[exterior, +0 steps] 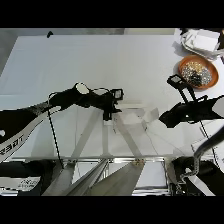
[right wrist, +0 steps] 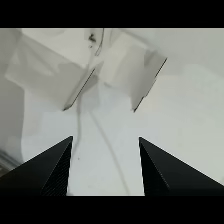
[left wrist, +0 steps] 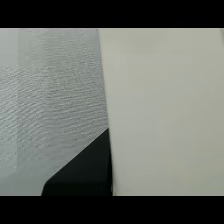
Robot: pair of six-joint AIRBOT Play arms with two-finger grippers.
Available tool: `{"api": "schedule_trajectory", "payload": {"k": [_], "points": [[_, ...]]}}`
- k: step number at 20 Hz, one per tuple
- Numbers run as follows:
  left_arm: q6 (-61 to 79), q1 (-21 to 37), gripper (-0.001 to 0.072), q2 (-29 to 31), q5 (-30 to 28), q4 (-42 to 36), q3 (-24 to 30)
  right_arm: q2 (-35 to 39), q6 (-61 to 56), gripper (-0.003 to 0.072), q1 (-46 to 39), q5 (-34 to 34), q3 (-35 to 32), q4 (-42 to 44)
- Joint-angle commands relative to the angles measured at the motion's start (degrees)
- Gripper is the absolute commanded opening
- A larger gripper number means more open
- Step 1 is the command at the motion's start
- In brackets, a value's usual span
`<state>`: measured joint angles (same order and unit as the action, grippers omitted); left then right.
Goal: Fold the box and place the chain.
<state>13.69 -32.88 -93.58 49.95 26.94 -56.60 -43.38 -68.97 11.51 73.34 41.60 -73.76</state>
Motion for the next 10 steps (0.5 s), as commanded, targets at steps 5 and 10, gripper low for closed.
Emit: {"api": "schedule_trajectory", "payload": {"k": [5,10], "points": [[1.8,0.1,0.0003,0.0,2.5,1.0,-0.1,0.0,0.0,0.0472,0.0,-0.1,0.0,0.0],[4.3,0.1,0.0005,-0.3,1.7,1.0,-0.1,0.0,0.1,0.0472,0.0,0.8,0.0,0.0]]}}
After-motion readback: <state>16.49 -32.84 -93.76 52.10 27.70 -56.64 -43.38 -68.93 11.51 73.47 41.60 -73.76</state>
